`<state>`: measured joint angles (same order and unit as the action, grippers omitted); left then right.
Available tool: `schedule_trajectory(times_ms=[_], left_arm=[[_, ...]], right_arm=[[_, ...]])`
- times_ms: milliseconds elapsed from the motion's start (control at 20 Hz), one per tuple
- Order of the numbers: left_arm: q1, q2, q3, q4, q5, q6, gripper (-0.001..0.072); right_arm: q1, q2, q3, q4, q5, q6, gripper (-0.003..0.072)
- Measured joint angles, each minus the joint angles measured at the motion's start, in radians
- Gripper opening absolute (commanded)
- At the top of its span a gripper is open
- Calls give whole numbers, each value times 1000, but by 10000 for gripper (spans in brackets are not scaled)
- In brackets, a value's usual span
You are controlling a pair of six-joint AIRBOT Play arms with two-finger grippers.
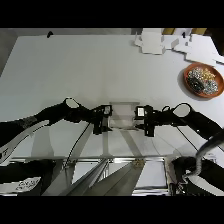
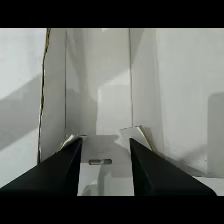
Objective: Fold the box and place the chain.
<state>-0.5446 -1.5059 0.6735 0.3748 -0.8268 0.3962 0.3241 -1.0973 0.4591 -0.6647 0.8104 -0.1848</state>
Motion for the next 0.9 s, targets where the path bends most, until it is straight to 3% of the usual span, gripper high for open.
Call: schedule_trajectory(times_ms=[50, 150, 350, 500, 800, 900], left_arm=[[0, 0, 0, 0, 0, 0, 133], [0, 0, 0, 0, 0, 0, 133], [0, 0, 0, 0, 0, -1, 133], [0, 0, 0, -1, 0, -2, 133], [0, 0, 0, 0, 0, 1, 133], [0, 0, 0, 0, 0, 1, 133]], right_arm=[[3, -2, 0, 5, -4, 0, 480], [7, -2, 0, 7, -9, 5, 479], [10, 52, 0, -29, -13, 70, 425], [0, 146, 0, -147, -11, 210, 423], [-142, 314, 0, -253, 12, 594, 56], [-214, 328, -2, -282, 14, 744, 38]])
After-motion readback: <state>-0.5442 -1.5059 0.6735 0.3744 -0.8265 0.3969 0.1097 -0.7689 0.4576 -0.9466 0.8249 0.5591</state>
